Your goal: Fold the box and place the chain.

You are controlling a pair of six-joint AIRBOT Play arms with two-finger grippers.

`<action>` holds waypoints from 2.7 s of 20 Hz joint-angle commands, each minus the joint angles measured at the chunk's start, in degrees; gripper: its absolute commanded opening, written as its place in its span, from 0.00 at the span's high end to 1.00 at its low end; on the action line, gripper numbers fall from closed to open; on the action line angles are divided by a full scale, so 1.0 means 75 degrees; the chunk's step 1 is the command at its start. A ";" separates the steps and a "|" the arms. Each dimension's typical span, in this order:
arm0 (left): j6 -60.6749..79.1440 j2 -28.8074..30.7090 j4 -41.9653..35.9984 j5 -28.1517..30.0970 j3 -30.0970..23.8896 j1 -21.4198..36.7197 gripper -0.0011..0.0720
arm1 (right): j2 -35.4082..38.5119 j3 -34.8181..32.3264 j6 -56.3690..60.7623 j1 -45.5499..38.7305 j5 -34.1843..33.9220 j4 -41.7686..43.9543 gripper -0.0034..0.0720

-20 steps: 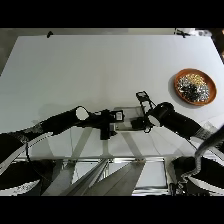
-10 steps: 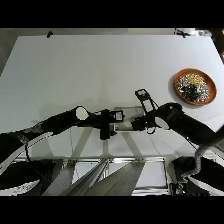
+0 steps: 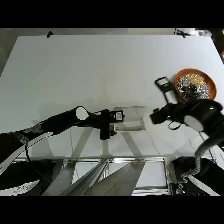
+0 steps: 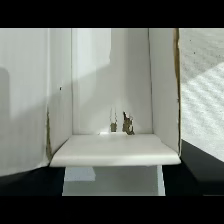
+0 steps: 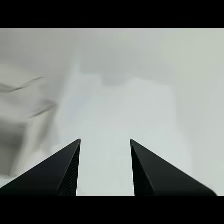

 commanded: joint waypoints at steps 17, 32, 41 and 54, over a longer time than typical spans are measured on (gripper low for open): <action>0.0003 0.0000 0.0000 -0.0006 0.0000 0.0000 0.31 | -0.4348 0.1702 -0.2407 -0.6589 -0.2273 0.1084 0.41; 0.0000 0.0000 0.0000 -0.0006 0.0000 0.0000 0.31 | -0.4966 0.1731 -0.2404 -0.6589 -0.2500 0.1230 0.89; 0.0000 0.0000 0.0000 -0.0003 0.0000 0.0000 0.31 | -0.3424 0.1746 -0.2710 -0.6589 -0.2226 0.1227 0.94; 0.0000 0.0000 0.0000 -0.0003 0.0000 0.0000 0.31 | 0.1836 0.1746 -0.4462 -0.6589 -0.0425 0.4374 0.94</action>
